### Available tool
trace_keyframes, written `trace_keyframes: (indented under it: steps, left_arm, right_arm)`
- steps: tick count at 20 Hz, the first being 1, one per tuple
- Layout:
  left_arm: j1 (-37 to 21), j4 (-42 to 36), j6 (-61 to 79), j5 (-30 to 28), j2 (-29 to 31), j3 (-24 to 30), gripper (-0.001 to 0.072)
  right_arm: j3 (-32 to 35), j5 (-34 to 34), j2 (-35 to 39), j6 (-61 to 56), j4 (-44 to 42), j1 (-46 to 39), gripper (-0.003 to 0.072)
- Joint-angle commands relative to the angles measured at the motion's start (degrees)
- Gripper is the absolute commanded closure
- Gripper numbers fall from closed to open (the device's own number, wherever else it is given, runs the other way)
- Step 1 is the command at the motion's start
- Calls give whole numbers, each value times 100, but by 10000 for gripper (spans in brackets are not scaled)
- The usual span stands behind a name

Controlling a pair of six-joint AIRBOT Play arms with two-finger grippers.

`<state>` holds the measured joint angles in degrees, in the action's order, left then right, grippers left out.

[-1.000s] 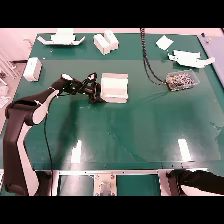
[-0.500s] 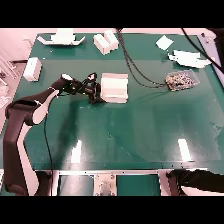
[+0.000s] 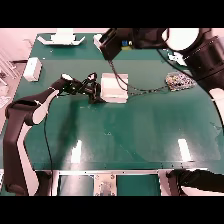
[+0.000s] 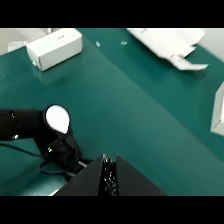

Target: Fold the box and place the chain.

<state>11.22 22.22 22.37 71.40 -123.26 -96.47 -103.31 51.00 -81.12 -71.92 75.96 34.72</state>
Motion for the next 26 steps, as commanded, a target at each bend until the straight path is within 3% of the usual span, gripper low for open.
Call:
trace_keyframes:
  steps: [1, 10, 15, 16, 18, 22, 24, 26]
  left_arm:
    - [-2, 2, 0, 2, -2, -2, 312]
    - [-4, 2, 0, 15, -2, -2, 312]
    - [-4, 0, 0, 13, -2, -2, 312]
    - [-4, 0, 0, 13, -2, -2, 312]
    - [-4, 0, 0, 11, -2, -2, 312]
    - [-2, 0, 0, 11, -2, -2, 312]
    - [-4, 0, 0, 13, -2, -2, 312]
    - [-4, 2, 0, 13, -2, -2, 312]
  right_arm:
    - [516, -221, -4, -59, -203, -4, 675]
    - [2155, -1268, -35, -160, -358, -310, 676]
    - [2531, -1473, -271, -160, -398, -420, 673]
    - [2531, -1469, -271, -160, -396, -420, 619]
    - [2522, -1451, -240, -160, -398, -457, 233]
    - [2520, -938, -219, -162, -350, -824, 226]
    - [2612, -332, -216, -212, -332, -1309, 226]
    - [2933, -299, -177, -459, -337, -1982, 227]
